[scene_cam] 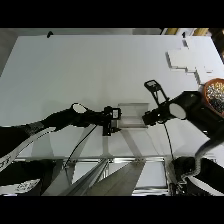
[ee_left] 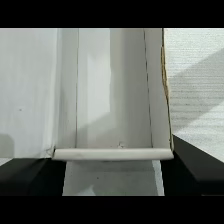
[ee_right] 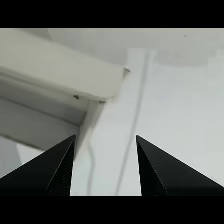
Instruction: Fold the box and place the chain.
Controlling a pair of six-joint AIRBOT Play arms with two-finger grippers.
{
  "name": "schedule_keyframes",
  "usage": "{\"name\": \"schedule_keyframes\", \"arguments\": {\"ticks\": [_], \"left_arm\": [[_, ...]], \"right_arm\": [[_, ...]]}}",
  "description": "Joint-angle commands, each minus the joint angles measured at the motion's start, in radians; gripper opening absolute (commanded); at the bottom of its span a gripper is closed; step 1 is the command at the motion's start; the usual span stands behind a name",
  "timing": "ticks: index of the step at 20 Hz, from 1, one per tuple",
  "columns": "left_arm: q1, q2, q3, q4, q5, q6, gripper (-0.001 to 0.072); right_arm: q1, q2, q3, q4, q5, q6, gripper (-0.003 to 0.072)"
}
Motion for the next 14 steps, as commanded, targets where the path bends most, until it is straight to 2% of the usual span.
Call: {"name": "schedule_keyframes", "arguments": {"ticks": [1, 3, 4, 6, 8, 14], "left_arm": [[0.001, 0.001, 0.000, 0.000, 0.000, -0.001, 0.0013], [0.001, 0.001, 0.000, 0.000, 0.000, -0.001, 0.0013], [0.001, 0.001, 0.000, 0.000, 0.000, -0.001, 0.0013], [0.001, 0.001, 0.000, 0.000, 0.000, -0.001, 0.0013], [0.001, 0.001, 0.000, 0.000, -0.001, 0.000, 0.0013], [0.001, 0.001, 0.000, 0.000, 0.000, -0.001, 0.0013]], "right_arm": [[-0.113, 0.096, 0.106, -0.107, 0.069, -0.094, 0.0411], [-0.284, 0.095, 0.196, -0.143, 0.058, -0.182, 0.0396], [-0.372, 0.095, 0.211, -0.179, 0.013, -0.219, 0.0395], [-0.558, 0.083, 0.212, -0.236, -0.087, -0.245, 0.0396], [-0.729, 0.046, 0.211, -0.220, -0.158, -0.239, 0.0396], [-1.036, -0.171, 0.211, -0.221, -0.296, -0.251, 0.0396]]}}
